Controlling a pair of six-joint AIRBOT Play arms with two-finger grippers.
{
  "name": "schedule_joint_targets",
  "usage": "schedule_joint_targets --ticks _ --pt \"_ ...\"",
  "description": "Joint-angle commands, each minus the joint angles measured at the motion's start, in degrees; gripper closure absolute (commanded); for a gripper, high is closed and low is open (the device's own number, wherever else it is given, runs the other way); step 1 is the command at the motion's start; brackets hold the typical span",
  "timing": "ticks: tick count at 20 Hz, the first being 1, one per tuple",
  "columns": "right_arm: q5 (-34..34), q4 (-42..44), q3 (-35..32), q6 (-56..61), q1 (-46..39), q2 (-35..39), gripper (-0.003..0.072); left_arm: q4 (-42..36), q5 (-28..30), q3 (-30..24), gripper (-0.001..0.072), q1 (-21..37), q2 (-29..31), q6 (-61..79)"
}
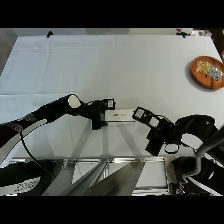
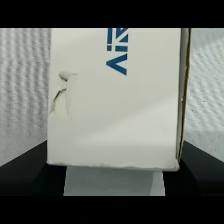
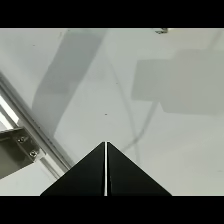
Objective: Fold the box and place the chain.
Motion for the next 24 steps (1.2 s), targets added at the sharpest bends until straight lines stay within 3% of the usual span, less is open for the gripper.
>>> schedule_joint_targets --ticks 1,3,6,9,13,15,16,18,22,24 --pt "0.59 -3.02 0.02 3.78 -4.02 0.04 0.0679 0.63 -1.40 -0.04 0.0580 0.22 0.28 -0.11" --pt "0.39 -3.04 0.04 3.58 -6.75 0.04 0.0679 2.58 1.22 -0.04 0.0673 2.16 1.31 -4.79" --pt "-1.18 -3.32 0.02 3.58 -10.56 0.04 0.0678 8.52 4.13 -0.04 0.0671 9.70 4.52 -14.45" --pt "-2.93 -3.45 0.02 3.61 -14.27 0.04 0.0677 18.73 4.50 -0.04 0.0667 20.90 9.03 -27.91" --pt "-4.24 -3.39 0.04 3.69 -16.33 0.07 0.0676 26.64 4.35 -0.04 0.0541 38.05 13.97 -41.38" --pt "-4.90 -0.98 0.04 3.61 -16.33 0.07 0.0676 26.62 3.56 -0.04 0.0540 45.62 14.95 -42.97" --pt "-4.87 -0.35 0.04 3.61 -16.33 0.07 0.0676 26.51 2.93 -0.04 0.0498 48.96 15.17 -43.12" --pt "-4.87 -0.24 0.04 3.61 -16.33 0.07 0.0676 26.27 1.64 -0.04 0.0324 54.27 15.30 -43.12" --pt "-4.87 -0.24 0.04 3.61 -16.33 0.07 0.0676 25.83 0.39 -0.04 0.0040 59.01 15.32 -45.05" --pt "-4.87 -0.24 0.04 3.61 -16.33 0.07 0.0676 26.08 -1.07 -0.04 0.0010 58.99 15.30 -45.05"
